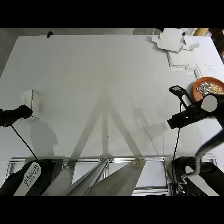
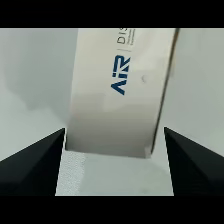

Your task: Fold the box and place the chain.

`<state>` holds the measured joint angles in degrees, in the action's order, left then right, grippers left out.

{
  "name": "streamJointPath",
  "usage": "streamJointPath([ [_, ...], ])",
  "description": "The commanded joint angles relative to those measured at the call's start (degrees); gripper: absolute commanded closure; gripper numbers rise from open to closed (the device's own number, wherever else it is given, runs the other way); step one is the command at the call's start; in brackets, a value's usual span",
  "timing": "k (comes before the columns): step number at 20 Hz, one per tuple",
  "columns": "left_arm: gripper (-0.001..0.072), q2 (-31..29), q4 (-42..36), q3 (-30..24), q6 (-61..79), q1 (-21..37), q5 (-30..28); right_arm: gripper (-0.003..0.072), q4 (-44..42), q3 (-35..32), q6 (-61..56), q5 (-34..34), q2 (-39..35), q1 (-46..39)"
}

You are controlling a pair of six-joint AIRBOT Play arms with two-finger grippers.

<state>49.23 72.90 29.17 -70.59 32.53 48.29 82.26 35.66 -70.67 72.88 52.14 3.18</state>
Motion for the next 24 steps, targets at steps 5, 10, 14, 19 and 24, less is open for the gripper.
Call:
streamJointPath([
  [5,0.0016,-23.6,1.9,-0.2,-0.4,-6.1,5.7,0.0665,0.0,0.0,0.0,0.0,0.0,0.0],
  [10,0.0016,-28.1,3.0,-0.2,-0.7,-9.6,11.8,0.0665,0.0,0.0,0.0,0.0,0.0,0.0],
  [14,0.0016,-27.6,3.0,-0.2,-1.9,-9.8,12.8,0.0665,0.0,0.0,0.0,0.0,0.0,0.0],
  [19,0.0016,-27.5,3.0,-0.6,-1.9,-9.8,12.4,0.0665,0.0,0.0,0.0,0.0,0.0,0.0],
  [24,0.0016,-27.5,3.0,-0.8,-1.9,-9.8,11.6,0.0665,0.0,0.0,0.0,0.0,0.0,0.0],
])
